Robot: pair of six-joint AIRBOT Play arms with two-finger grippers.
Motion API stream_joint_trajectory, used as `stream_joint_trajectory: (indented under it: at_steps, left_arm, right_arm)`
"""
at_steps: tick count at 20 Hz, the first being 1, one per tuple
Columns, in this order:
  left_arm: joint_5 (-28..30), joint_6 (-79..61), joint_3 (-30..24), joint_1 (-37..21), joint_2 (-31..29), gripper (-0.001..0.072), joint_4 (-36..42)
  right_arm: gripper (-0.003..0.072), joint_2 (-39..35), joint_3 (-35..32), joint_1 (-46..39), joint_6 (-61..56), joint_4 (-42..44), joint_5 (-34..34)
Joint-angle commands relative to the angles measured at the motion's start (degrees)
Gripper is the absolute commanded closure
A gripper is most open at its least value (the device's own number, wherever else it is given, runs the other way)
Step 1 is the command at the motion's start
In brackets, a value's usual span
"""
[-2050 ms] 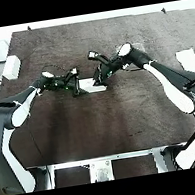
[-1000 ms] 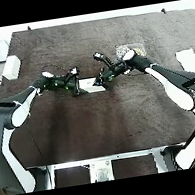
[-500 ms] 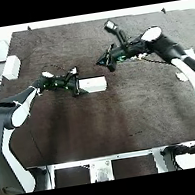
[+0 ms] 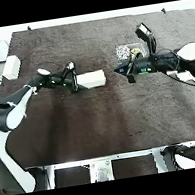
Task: Fold the box and place the chain.
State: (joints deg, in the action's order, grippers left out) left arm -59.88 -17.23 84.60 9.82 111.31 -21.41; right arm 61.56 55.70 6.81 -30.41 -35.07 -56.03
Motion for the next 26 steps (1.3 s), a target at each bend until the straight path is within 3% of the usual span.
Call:
stream_joint_trajectory:
  at_steps: [1, 6, 7, 8, 13, 26]
  left_arm:
    - [7.8, 11.9, -0.7, -3.4, -7.4, 0.0695, 0.9]
    - [44.1, 28.1, -9.6, -9.4, -18.6, 0.0695, 1.1]
    - [50.4, 30.5, -11.3, -10.2, -19.1, 0.0695, 1.5]
    - [53.3, 32.2, -12.3, -11.0, -18.9, 0.0694, 1.7]
    - [59.1, 35.9, -13.4, -13.7, -14.7, 0.0693, 2.3]
    - [60.8, 35.0, -11.0, -15.6, -5.3, 0.0692, 1.6]
  right_arm:
    - [0.0677, -3.3, -5.0, -1.3, -4.6, 0.2, 2.3]
    - [0.0677, -3.3, -6.4, -1.2, -5.6, 1.3, 6.6]
    - [0.0677, -3.3, -6.8, -1.2, -5.6, 1.7, 7.4]
    - [0.0677, -3.3, -7.1, -1.2, -5.6, 1.7, 8.0]
    - [0.0677, -3.1, -8.1, -1.2, -5.6, 1.7, 9.1]
    - [0.0676, -1.1, -8.4, -1.2, -5.6, 1.7, 9.6]
